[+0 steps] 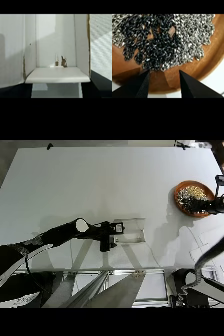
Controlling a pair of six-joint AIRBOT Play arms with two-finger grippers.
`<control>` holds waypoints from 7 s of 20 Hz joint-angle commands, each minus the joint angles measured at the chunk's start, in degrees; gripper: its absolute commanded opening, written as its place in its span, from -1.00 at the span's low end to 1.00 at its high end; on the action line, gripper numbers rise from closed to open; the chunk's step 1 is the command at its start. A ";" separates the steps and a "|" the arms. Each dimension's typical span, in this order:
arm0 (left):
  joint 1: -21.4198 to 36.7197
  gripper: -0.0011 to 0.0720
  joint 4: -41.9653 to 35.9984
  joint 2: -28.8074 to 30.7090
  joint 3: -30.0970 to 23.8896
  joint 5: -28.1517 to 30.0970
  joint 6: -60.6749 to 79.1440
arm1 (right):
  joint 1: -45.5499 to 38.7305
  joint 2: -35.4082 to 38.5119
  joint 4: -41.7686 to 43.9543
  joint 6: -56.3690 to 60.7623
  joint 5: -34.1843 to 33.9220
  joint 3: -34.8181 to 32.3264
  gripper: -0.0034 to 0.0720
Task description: Fold the box and place the chain.
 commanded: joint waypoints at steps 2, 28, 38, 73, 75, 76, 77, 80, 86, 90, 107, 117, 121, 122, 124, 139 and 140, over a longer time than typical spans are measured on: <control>0.00 0.37 0.00 0.00 -0.02 0.00 0.02 | -0.83 -7.43 2.05 -0.37 0.22 3.45 0.17; 0.00 0.37 0.00 0.00 -0.02 0.00 0.02 | -0.83 9.77 3.19 -5.53 2.60 3.67 -0.88; 0.00 0.37 0.00 0.00 -0.02 0.00 0.02 | -0.83 39.82 26.60 -15.80 14.36 3.67 -0.88; 0.00 0.37 0.00 0.00 -0.02 0.00 0.02 | 42.95 38.71 44.65 -12.09 11.34 -15.58 -0.88; 0.00 0.37 0.00 0.00 -0.02 0.00 0.02 | 45.13 34.25 44.22 -12.09 9.99 -15.58 -0.88; 0.00 0.37 0.00 0.00 -0.02 0.00 0.02 | 45.35 32.04 44.22 -11.69 9.77 -15.58 -0.88; 0.00 0.37 0.00 0.00 -0.02 0.00 0.04 | 45.35 29.97 43.76 -10.58 9.64 -15.58 -0.88; 0.00 0.37 0.00 0.00 -0.02 -0.02 0.02 | 45.35 24.98 42.99 -10.60 7.63 -15.58 -0.88; 0.00 0.37 0.00 0.00 -0.02 0.00 0.02 | 45.35 17.53 42.99 -10.60 8.00 -15.58 -0.88; 0.00 0.37 0.00 0.00 -0.02 0.00 0.04 | 45.35 12.70 43.01 -10.60 7.98 -15.58 -0.64; 0.00 0.37 0.00 0.00 -0.02 0.00 0.04 | 45.29 32.30 24.59 -11.34 19.19 -15.39 -0.15; 0.00 0.37 0.00 0.00 -0.02 0.00 0.02 | 39.54 25.29 12.66 -51.01 21.03 -15.58 0.19; 0.00 0.37 0.00 0.00 -0.02 0.00 0.02 | 39.52 16.17 16.68 -63.19 19.45 -15.58 0.72; 0.00 0.37 0.00 0.00 -0.02 0.00 0.04 | 39.52 13.84 17.11 -64.08 18.03 -15.58 0.80; 0.00 0.37 0.00 0.00 -0.02 0.00 0.02 | 39.52 10.27 18.84 -64.32 14.69 -15.58 0.80; 0.00 0.37 0.00 0.00 -0.02 0.00 0.02 | 39.52 4.94 30.42 -74.34 11.08 -16.81 -0.01; 0.00 0.37 0.00 0.00 -0.02 0.00 0.02 | 39.52 4.81 30.42 -74.34 11.08 -16.79 -0.15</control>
